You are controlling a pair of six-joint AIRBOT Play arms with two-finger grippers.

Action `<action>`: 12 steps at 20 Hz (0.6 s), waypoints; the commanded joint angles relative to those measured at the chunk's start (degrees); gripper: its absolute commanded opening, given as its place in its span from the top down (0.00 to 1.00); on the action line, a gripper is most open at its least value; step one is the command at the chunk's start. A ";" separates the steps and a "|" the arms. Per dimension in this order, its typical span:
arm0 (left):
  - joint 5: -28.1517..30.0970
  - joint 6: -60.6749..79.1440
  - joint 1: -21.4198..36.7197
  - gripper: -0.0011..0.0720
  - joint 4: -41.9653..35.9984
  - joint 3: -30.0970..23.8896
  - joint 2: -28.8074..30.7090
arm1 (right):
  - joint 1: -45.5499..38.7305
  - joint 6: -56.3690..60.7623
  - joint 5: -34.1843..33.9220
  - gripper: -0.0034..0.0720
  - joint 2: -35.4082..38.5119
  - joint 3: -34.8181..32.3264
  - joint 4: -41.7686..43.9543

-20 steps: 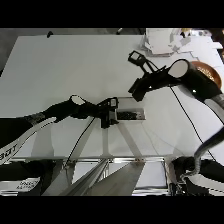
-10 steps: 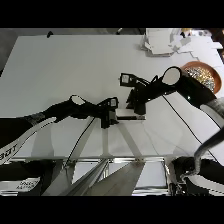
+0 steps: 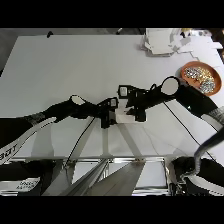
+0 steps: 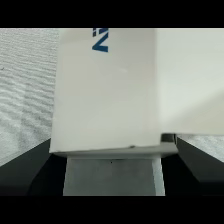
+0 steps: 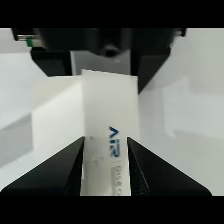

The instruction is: Fold the box and place the chain.

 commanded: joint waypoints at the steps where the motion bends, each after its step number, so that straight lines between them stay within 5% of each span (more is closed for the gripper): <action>1: 0.02 0.02 0.04 0.80 0.02 0.00 0.02 | 1.09 -0.07 0.24 0.55 1.27 -0.39 -0.35; 8: 0.02 0.02 0.04 0.80 0.02 0.00 0.02 | 1.09 3.32 -2.97 0.55 2.38 -1.01 -7.56; 12: 0.00 0.02 0.04 0.80 0.00 0.00 0.02 | 2.23 3.32 1.42 0.55 2.38 -1.01 -7.26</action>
